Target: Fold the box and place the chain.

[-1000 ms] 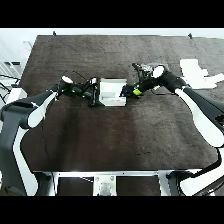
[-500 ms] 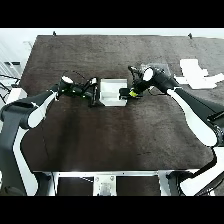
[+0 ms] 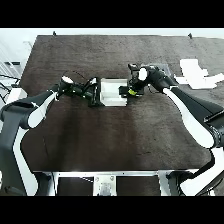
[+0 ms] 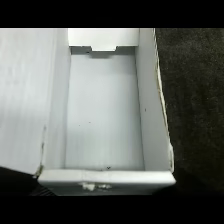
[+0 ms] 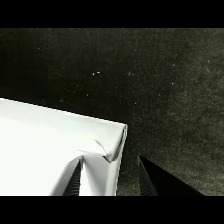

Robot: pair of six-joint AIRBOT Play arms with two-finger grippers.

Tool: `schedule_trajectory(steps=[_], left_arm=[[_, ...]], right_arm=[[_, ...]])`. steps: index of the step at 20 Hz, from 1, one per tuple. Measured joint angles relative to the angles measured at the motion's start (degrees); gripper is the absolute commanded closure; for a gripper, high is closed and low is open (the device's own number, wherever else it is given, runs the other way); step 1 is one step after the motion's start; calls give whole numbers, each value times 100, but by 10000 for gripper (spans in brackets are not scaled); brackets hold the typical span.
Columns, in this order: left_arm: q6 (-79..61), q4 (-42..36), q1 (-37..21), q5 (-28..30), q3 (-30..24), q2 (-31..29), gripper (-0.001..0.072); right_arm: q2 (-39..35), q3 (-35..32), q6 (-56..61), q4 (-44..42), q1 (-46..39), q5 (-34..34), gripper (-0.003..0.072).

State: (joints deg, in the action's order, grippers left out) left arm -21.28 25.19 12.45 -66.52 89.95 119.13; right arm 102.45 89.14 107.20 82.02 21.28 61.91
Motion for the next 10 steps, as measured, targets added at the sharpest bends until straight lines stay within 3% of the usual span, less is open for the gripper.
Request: schedule_trajectory(steps=[6,7,10], left_arm=[[0,9,2,-2,0,0,303],[0,9,2,-2,0,0,303],[0,-4,0,-4,0,0,303]], right_arm=[[275,308,282,291,96,385,322],[328,374,323,326,107,479,379],[413,568,446,466,166,684,392]])
